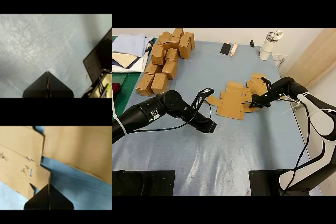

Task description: Fold the box.

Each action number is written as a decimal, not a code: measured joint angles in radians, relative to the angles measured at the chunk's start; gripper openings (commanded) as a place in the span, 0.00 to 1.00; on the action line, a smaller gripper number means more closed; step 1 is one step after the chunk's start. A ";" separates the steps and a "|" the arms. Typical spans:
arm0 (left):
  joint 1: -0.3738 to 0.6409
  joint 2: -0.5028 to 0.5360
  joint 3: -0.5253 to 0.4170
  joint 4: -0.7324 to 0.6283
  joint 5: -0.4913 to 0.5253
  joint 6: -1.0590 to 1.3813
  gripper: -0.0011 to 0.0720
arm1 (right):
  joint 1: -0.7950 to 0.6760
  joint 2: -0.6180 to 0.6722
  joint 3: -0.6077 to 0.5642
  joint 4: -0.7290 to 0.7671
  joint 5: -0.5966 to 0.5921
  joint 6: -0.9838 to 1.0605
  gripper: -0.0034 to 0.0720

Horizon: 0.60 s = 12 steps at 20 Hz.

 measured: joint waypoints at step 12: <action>0.193 0.007 0.035 -0.038 -0.101 0.049 0.74 | 0.165 0.349 -0.312 0.021 -0.009 -0.010 0.04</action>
